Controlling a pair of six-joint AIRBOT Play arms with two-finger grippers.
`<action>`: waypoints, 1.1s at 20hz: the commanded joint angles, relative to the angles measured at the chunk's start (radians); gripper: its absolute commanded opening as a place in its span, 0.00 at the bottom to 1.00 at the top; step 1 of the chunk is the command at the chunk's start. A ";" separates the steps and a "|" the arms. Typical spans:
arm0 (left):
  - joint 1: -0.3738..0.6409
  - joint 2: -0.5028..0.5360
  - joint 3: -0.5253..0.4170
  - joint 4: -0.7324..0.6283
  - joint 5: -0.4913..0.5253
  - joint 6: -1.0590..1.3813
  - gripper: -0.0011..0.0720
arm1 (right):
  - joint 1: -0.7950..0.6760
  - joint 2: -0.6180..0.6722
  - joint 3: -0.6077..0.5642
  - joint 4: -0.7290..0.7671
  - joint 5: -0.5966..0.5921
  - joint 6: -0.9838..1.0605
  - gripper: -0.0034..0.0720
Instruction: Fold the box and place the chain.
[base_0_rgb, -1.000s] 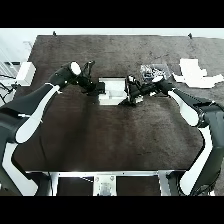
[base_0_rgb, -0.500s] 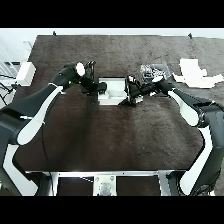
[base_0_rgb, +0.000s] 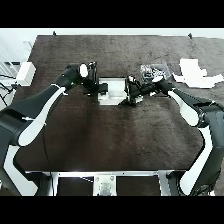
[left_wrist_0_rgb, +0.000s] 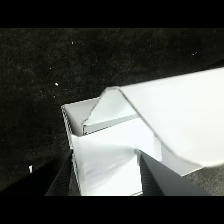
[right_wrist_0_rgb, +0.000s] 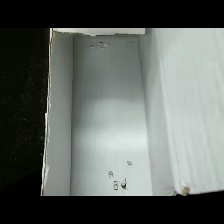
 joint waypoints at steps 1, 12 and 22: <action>-0.004 0.000 0.001 -0.004 -0.004 -0.003 0.66 | 0.001 0.000 0.000 0.000 0.000 0.000 0.82; -0.027 0.000 0.028 0.061 -0.052 -0.067 0.66 | 0.001 0.000 0.000 0.000 0.000 0.000 0.82; -0.034 -0.080 0.148 0.099 -0.172 -0.118 0.66 | 0.001 0.000 0.000 0.000 0.000 0.000 0.82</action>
